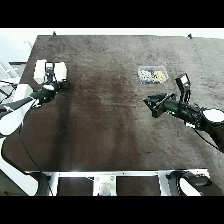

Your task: Fold the box and place the chain.

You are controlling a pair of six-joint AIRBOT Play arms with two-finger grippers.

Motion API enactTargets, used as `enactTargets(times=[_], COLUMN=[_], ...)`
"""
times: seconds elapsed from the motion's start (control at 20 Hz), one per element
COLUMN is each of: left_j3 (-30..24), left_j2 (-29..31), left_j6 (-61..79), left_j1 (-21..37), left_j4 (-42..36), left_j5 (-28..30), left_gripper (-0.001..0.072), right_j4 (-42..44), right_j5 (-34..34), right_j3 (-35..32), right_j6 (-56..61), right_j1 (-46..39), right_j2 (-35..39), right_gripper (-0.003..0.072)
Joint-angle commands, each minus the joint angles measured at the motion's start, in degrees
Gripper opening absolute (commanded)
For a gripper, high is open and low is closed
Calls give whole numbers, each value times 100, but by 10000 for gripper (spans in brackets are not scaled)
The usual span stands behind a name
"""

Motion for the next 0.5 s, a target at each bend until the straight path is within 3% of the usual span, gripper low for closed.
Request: enactTargets(times=[0.0,0.05,0.45], left_j3=[55,52,52], left_j2=[-273,-245,-142], left_j6=[-22,-22,144], left_j1=[-66,-63,-63], left_j4=[22,24,162], left_j5=[-525,-584,-765], left_gripper=[654,664,671], right_j4=[0,0,-2], right_j5=[15,15,-4], right_j3=[0,0,0], right_j6=[2,0,-2], right_j1=[4,4,2], right_j2=[-2,-2,0], right_gripper=[473,506,520])
